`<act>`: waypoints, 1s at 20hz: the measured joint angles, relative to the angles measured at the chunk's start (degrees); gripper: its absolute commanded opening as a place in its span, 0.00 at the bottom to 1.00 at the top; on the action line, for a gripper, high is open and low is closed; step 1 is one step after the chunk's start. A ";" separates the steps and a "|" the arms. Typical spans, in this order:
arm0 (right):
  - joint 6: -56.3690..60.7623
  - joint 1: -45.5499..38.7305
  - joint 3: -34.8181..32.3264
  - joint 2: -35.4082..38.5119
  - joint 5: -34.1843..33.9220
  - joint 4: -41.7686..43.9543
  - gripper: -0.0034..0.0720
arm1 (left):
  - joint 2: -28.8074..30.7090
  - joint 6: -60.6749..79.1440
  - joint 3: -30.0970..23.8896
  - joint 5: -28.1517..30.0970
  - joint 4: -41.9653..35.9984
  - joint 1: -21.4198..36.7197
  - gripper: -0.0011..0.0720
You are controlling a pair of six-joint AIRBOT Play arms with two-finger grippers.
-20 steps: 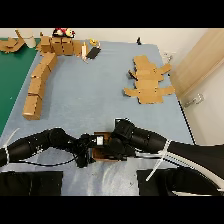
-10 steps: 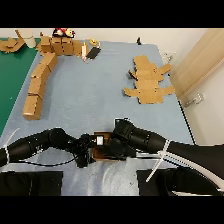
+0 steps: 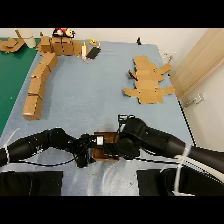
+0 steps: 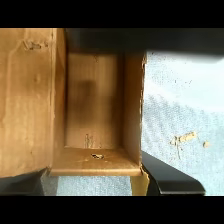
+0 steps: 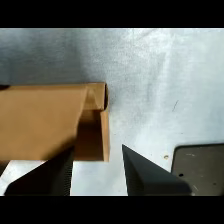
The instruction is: Fold the box.
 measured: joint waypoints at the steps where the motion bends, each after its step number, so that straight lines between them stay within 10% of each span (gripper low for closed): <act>1: 0.74 0.00 -0.02 1.40 -0.55 -0.07 0.50 | 0.00 0.00 0.00 0.00 0.00 0.00 0.52; 2: 1.60 -0.02 -0.02 2.80 -1.16 -0.42 0.49 | 0.00 0.00 -0.02 0.00 0.00 0.00 0.52; 5: 3.23 -0.85 -0.04 5.51 -3.98 -2.32 0.05 | 0.00 0.00 -0.02 0.00 0.00 0.00 0.52; 12: -17.00 -21.31 -3.98 6.58 0.72 2.01 0.05 | 0.00 0.00 0.00 0.00 0.00 0.00 0.52; 20: -78.75 -45.99 -6.23 -7.65 6.54 46.77 0.05 | 0.00 0.00 -0.02 0.00 0.00 0.00 0.52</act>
